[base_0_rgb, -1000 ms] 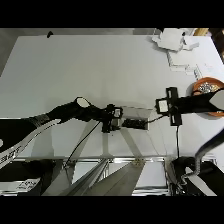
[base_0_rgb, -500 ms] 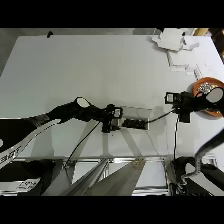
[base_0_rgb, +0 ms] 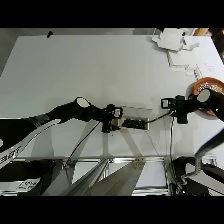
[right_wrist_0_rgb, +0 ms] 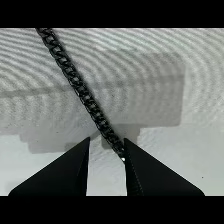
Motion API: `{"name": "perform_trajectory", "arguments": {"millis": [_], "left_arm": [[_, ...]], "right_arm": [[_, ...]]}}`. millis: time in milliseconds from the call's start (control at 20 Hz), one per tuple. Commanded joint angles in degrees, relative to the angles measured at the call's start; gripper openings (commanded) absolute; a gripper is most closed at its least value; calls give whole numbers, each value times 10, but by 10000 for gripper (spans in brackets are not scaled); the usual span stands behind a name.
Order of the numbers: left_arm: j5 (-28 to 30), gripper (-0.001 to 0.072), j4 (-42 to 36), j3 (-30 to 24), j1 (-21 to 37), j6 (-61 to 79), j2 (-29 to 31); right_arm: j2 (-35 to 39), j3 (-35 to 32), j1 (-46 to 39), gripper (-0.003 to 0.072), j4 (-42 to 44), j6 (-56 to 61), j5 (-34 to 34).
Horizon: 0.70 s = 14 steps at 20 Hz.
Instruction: Fold the box and place the chain.
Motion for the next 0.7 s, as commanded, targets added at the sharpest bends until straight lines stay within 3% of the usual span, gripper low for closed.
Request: {"name": "perform_trajectory", "arguments": {"millis": [0, 100, 200, 650], "left_arm": [[0, 504, 0, 0, 0, 0, 0], [0, 504, 0, 0, 0, 0, 0], [0, 504, 0, 0, 0, 0, 0], [0, 504, 0, 0, 0, 0, 0]], "right_arm": [[-9, -1, 2, 239, -3, -6, -13], [-9, -1, 2, 174, -3, -6, -10], [-9, -1, 2, 21, -3, -7, 7], [94, -1, 2, 22, 32, 29, 91]]}}
